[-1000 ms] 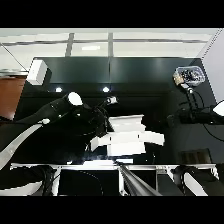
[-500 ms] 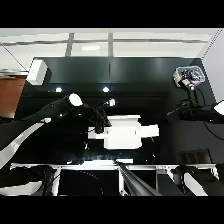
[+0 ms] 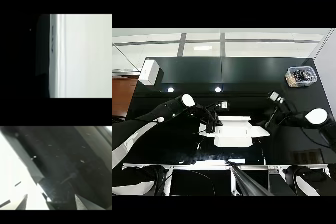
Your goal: Fold the box and place the chain.
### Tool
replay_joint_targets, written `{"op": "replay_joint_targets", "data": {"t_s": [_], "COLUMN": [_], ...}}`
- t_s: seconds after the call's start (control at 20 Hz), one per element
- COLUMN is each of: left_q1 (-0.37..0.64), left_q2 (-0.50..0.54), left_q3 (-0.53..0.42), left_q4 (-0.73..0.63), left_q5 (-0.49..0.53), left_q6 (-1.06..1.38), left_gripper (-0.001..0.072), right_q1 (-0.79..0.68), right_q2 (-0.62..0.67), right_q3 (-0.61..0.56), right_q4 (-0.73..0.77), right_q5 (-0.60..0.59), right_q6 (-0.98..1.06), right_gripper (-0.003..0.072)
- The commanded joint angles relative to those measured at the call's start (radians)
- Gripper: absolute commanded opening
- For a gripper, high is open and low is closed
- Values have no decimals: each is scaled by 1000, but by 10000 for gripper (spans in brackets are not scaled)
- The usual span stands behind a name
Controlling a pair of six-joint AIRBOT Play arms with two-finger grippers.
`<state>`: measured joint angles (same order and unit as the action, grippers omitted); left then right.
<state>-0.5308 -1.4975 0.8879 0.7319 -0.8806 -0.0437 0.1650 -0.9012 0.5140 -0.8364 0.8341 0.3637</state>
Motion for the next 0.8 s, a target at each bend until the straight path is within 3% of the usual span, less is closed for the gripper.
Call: {"op": "replay_joint_targets", "data": {"t_s": [0.0,0.75], "left_q1": [0,0], "left_q2": [-1,-1], "left_q3": [-1,-1], "left_q4": [11,10], "left_q5": [14,-20], "left_q6": [10,-69], "left_gripper": [28,28], "right_q1": [97,247], "right_q2": [-1,-1], "right_q3": [-40,-114], "right_q4": [-95,-106], "right_q5": [-9,27], "right_q6": [-32,-222], "right_gripper": [707,706]}}
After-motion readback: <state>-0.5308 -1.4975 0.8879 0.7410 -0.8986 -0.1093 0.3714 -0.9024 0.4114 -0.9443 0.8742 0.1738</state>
